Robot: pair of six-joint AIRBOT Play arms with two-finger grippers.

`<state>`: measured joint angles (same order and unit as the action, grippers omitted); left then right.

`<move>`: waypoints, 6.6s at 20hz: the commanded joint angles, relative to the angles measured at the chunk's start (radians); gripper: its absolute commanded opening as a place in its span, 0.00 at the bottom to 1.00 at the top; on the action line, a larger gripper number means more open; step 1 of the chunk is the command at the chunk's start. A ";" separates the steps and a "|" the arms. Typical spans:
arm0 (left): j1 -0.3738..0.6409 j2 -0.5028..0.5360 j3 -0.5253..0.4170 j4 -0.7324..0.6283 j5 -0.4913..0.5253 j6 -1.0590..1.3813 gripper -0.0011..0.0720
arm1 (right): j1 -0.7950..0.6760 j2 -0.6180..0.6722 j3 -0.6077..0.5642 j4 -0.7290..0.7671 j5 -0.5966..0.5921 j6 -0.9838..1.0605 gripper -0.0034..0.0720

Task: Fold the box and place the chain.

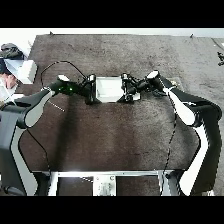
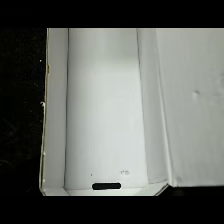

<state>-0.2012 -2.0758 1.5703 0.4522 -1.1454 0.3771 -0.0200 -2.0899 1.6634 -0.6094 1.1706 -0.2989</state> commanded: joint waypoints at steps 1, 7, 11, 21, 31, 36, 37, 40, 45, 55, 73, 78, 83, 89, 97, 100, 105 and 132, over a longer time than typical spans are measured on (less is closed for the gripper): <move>0.000 0.000 0.000 -0.019 -0.007 0.025 0.99 | 0.001 0.000 0.001 0.000 0.001 0.000 0.54; 0.000 -0.002 0.000 -0.004 -0.006 0.024 0.99 | 0.001 0.000 0.001 0.000 0.001 0.000 0.54; 0.000 -0.002 0.000 -0.003 -0.006 0.024 0.71 | 0.001 0.000 0.001 0.000 0.001 0.000 0.54; 0.000 -0.001 0.000 0.011 0.011 0.021 0.50 | 0.001 0.000 0.001 0.000 0.001 0.000 0.54; 0.000 -0.001 0.000 0.011 0.012 0.021 0.50 | 0.000 0.000 0.001 0.000 0.000 0.000 0.54; 0.000 -0.001 0.000 0.011 0.011 0.021 0.50 | 0.001 0.000 0.001 0.000 0.000 0.000 0.54; 0.000 -0.001 0.000 0.011 0.011 0.021 0.50 | 0.001 0.000 0.001 0.000 0.001 0.000 0.54; -0.001 -0.001 0.000 0.011 0.011 0.021 0.50 | 0.001 0.000 0.001 0.000 0.001 0.000 0.54; -0.002 -0.001 0.000 0.011 0.009 0.021 0.50 | -0.008 0.010 0.002 0.003 0.004 -0.003 0.83; -0.001 -0.001 0.000 0.011 0.004 0.021 0.50 | -0.109 0.046 0.003 -0.042 0.097 -0.003 0.83; -0.002 -0.001 0.000 0.011 0.003 0.021 0.50 | -0.002 0.107 0.002 0.205 -0.187 0.042 0.03; -0.002 -0.001 0.000 0.011 0.003 0.021 0.50 | -0.004 0.069 0.002 0.156 -0.214 0.042 0.03; -0.002 -0.001 0.000 0.011 0.004 0.021 0.50 | -0.002 0.066 0.001 0.064 -0.187 0.042 0.03; -0.002 -0.001 0.000 0.011 0.004 0.021 0.50 | -0.003 0.067 0.015 0.064 -0.183 0.042 0.03; -0.001 -0.001 0.000 0.011 0.004 0.021 0.50 | -0.029 0.207 0.053 0.015 -0.052 0.130 0.03; -0.001 -0.001 0.000 0.011 0.005 0.021 0.50 | -0.035 0.243 0.053 -0.186 0.056 0.147 0.16; -0.002 -0.001 0.000 0.011 0.004 0.021 0.50 | -0.032 0.201 0.050 -0.341 0.079 0.190 0.83; -0.002 -0.001 0.000 0.011 0.004 0.021 0.50 | 0.068 0.113 0.050 -0.262 0.043 0.251 0.47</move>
<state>-0.2028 -2.0766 1.5711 0.4633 -1.1416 0.3996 0.0288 -1.9678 1.7134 -0.8921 1.2350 -0.0494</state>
